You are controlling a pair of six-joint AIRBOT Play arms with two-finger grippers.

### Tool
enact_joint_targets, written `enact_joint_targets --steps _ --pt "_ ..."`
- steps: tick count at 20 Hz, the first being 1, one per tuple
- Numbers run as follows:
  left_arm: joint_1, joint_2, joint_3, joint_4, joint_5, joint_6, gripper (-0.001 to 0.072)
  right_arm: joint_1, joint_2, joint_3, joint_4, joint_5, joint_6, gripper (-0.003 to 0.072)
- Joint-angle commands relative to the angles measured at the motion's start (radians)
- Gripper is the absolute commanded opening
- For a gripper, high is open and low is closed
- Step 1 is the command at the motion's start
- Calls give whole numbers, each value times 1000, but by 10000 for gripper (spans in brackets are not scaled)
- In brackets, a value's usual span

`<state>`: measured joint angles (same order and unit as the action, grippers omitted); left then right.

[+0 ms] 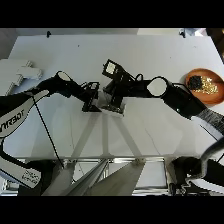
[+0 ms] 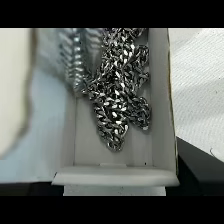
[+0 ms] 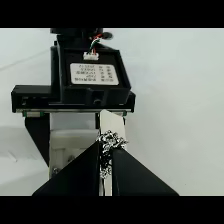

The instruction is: Fold the box and place the chain.

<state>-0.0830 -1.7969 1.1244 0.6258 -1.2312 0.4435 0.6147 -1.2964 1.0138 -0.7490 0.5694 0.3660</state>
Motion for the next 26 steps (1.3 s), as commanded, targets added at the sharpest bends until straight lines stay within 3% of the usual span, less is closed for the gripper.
enact_joint_targets --steps 1,2,3,9,12,14,20,23,26 --pt "0 1 1 0 0 1 394 1 0 1 -40 47 0 142" --pt "0 1 1 0 0 1 394 1 0 1 -40 48 0 248" --pt "0 1 1 0 0 1 394 1 0 1 -40 48 0 292" --pt "0 1 1 0 0 0 394 0 0 1 -40 48 1 295" --pt "0 1 1 0 0 0 394 -6 0 1 -38 27 126 281" --pt "0 1 1 0 0 0 394 -32 0 1 -24 17 219 174" --pt "0 1 1 0 0 0 394 -200 -26 1 23 112 562 177" --pt "0 1 1 0 0 0 394 -262 -100 1 110 192 602 182" --pt "0 1 1 0 0 0 394 -265 -174 1 175 326 531 302"
